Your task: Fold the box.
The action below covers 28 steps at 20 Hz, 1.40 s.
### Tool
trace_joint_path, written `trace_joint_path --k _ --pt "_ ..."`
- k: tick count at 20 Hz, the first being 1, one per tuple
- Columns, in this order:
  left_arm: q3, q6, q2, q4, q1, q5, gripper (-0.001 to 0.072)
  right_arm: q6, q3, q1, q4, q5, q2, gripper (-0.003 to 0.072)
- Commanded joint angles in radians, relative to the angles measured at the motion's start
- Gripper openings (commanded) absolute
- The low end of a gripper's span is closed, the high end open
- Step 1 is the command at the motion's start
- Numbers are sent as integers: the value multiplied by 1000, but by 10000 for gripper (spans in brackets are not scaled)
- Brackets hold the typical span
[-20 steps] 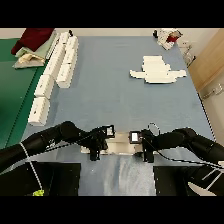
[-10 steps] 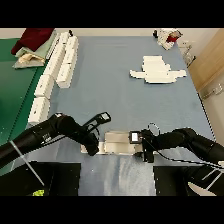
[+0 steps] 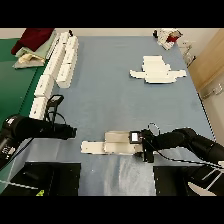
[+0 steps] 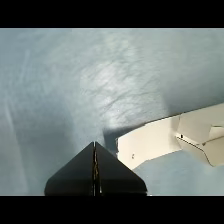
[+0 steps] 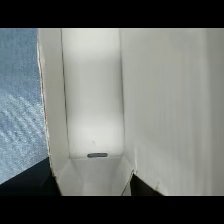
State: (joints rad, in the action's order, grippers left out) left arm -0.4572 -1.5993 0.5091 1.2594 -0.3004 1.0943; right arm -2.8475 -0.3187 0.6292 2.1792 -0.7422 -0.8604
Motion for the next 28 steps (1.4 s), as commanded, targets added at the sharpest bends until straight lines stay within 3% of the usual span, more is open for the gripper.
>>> trace_joint_path --k 1,6,10,15,21,28 --pt "114 34 -23 -193 132 13 14 0 0 0 0 0 0 535" --pt "221 153 89 -392 132 -53 13 0 0 0 0 0 0 536" --pt "225 186 183 -406 132 -66 12 0 0 0 0 0 0 535" --pt "225 366 195 -658 124 -55 12 0 0 0 0 0 0 536" --pt "227 349 196 -653 -50 -143 12 0 0 0 0 0 0 536" --pt "187 316 195 -586 -56 -135 12 0 0 0 0 0 0 535"
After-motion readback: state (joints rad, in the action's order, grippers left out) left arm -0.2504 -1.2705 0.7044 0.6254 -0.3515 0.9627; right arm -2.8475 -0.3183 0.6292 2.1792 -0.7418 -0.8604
